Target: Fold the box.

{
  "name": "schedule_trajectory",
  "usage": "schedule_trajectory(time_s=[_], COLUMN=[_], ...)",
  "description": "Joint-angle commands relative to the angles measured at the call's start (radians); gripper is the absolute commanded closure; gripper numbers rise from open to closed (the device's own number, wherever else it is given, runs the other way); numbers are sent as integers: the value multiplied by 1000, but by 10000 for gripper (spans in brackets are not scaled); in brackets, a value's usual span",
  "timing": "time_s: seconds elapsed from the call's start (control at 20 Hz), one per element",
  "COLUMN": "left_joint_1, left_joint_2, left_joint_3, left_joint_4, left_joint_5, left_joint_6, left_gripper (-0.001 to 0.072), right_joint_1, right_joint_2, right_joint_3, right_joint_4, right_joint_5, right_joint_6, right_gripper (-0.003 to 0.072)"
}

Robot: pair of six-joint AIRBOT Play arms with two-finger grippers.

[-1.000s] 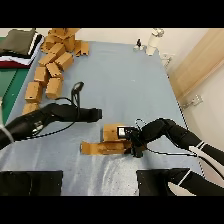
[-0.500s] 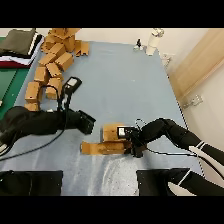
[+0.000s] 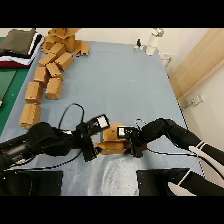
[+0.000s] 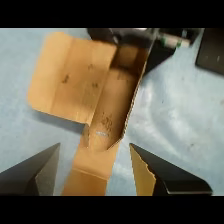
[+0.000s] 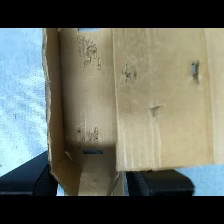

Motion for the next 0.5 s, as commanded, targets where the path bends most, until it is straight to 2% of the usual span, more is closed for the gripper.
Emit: schedule_trajectory(time_s=[0.0, 0.15, 0.45], left_joint_1=[-18, -18, -19], left_joint_2=[-125, -167, -172], left_joint_3=[-6, -6, -6], left_joint_4=[21, 23, 23], left_joint_5=[-10, -10, -23], left_joint_6=[136, 138, 162], left_gripper=[64, 64, 66], right_joint_1=[1, 1, 1], right_joint_2=[-1, -1, -1], right_joint_3=[0, 0, 0], right_joint_4=[0, 0, 0], right_joint_5=[1, 1, 1], right_joint_6=[0, 0, 0], right_gripper=[185, 185, 185])
